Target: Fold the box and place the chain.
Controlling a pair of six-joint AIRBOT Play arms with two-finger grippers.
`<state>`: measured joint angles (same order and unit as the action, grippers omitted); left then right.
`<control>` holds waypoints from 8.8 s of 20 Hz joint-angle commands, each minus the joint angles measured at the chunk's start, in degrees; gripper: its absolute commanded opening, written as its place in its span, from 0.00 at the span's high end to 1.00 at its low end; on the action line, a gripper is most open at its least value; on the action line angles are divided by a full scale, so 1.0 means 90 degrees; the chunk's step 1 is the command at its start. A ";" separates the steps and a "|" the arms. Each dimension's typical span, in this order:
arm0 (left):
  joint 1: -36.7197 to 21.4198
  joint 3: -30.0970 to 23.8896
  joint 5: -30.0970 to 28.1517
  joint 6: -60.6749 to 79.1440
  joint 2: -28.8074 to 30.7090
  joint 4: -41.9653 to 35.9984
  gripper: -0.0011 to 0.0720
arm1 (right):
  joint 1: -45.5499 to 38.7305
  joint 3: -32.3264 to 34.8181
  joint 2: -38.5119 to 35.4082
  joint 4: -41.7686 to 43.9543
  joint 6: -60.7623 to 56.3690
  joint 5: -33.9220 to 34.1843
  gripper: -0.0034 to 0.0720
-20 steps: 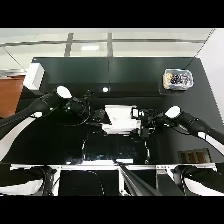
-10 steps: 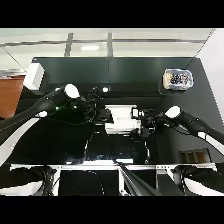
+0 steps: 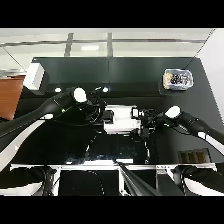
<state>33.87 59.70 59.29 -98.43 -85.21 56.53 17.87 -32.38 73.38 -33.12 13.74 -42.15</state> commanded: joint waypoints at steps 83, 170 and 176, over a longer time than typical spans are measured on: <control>0.1520 0.1263 0.0988 -0.3772 -0.0891 0.3162 0.95 | 0.0000 -0.0005 -0.0794 -0.1073 0.0051 -0.0236 0.06; 0.1496 0.1263 0.0823 -0.3776 -0.0894 0.3116 0.95 | 0.0546 -0.1814 -0.0172 -0.2885 -1.1812 -0.2052 0.40; 0.1496 0.1263 0.0823 -0.3774 -0.0894 0.3118 0.95 | 0.1749 -0.2346 0.0153 -0.4682 -1.3624 -0.1982 0.48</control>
<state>47.37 71.09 66.67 -132.44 -93.23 84.58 29.04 -51.09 73.25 -66.11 -99.53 -60.45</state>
